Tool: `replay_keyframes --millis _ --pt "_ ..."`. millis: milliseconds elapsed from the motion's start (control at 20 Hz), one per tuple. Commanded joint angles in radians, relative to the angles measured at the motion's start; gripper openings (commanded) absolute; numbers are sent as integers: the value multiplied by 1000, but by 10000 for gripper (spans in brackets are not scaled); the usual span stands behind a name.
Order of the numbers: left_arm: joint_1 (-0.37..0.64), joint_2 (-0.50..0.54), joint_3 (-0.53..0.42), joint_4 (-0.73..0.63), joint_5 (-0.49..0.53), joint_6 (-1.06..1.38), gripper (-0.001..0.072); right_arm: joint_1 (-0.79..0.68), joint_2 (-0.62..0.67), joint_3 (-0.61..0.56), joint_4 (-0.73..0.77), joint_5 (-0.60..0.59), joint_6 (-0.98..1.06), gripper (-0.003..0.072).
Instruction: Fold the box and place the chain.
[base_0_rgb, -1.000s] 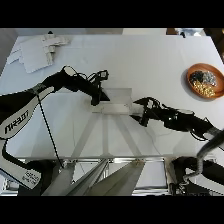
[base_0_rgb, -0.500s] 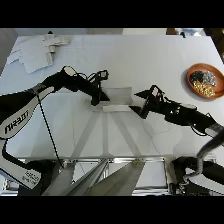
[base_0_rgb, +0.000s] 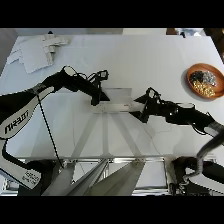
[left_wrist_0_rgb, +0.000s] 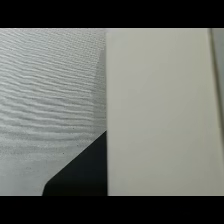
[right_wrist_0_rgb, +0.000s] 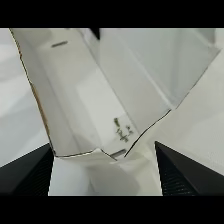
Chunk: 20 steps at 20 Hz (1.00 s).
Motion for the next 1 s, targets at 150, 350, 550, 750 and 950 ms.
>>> replay_keyframes --millis 150,350,550,750,950 --pt "0 1 0 0 1 0 15 -30 -40 88 -233 85 122 690" --pt "0 1 0 0 0 0 15 -55 -86 159 -313 149 169 690" --pt "0 1 0 0 1 0 15 -55 -138 214 -314 163 185 690" --pt "0 1 0 0 1 0 15 -74 -141 236 -313 128 188 690" --pt "0 1 0 0 1 0 15 -86 -170 267 -323 158 183 690"
